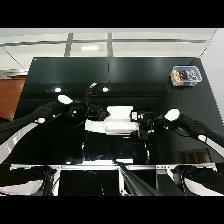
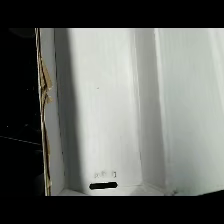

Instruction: Fold the box and place the chain.

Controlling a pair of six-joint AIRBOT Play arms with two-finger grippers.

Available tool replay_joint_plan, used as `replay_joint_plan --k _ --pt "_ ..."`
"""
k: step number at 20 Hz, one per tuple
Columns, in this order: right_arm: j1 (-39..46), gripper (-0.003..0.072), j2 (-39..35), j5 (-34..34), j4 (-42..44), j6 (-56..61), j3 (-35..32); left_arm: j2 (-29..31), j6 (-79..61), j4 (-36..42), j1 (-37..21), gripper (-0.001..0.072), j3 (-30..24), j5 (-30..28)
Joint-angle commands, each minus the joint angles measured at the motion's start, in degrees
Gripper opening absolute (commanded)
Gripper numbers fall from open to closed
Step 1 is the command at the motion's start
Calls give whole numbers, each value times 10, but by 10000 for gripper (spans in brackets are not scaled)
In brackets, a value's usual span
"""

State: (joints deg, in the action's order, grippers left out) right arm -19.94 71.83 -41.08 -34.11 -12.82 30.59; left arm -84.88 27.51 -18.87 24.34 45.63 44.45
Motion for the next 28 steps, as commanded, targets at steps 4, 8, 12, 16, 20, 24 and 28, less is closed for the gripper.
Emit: replay_joint_plan --k 4,8,12,16,20,24,28 --pt "0 181 0 0 0 -1 0 113 52 -121 -40 25 7 6" --pt "0 181 0 0 0 -1 0 269 10 -136 -71 29 -64 8" --pt "0 181 0 0 0 -1 0 290 -243 -152 -67 33 -139 82" --pt "0 181 0 0 0 -1 0 243 -350 -210 -48 703 -149 16" --pt "0 181 0 0 0 -1 0 169 -351 -253 -2 702 -104 9" --pt "0 181 0 0 0 -1 0 103 -351 -222 11 689 -55 11" --pt "0 181 0 0 0 -1 0 93 -380 -212 15 504 -47 45"
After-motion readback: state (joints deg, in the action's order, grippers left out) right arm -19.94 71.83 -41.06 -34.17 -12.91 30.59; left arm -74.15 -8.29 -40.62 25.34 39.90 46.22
